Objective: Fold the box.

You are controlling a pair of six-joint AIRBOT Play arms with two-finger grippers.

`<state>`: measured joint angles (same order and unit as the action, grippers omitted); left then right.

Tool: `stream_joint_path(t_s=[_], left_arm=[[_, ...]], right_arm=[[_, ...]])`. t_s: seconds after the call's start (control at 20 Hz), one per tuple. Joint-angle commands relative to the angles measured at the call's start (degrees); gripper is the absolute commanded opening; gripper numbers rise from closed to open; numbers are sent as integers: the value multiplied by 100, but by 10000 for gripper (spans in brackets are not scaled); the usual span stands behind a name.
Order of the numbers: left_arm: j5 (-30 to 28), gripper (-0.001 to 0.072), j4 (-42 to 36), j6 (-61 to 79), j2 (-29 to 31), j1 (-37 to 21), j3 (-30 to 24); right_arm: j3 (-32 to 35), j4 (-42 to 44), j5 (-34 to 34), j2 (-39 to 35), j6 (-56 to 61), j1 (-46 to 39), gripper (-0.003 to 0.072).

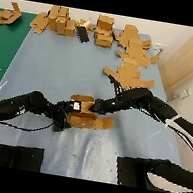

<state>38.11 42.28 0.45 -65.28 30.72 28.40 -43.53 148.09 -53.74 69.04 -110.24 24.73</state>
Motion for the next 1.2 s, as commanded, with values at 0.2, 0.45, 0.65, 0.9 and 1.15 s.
stream_joint_path(t_s=[0.2, 0.45, 0.65, 0.9, 1.15], left_arm=[[-7, 363, 13, -4, -9, 2, 0], [-7, 362, 13, -4, -9, 2, 0], [-4, 362, 13, -4, -9, 2, 0], [-2, 362, 13, -4, -9, 2, 0], [-4, 363, 13, -4, -9, 2, -2]], right_arm=[[-616, -85, 275, 979, -378, -13, 0], [-608, -85, 90, 1663, -737, 4, 1], [-608, -96, 59, 1790, -1047, 4, 0], [-632, -151, 33, 1714, -1480, -50, 1], [-693, -831, 63, 861, -1600, -385, 2]])
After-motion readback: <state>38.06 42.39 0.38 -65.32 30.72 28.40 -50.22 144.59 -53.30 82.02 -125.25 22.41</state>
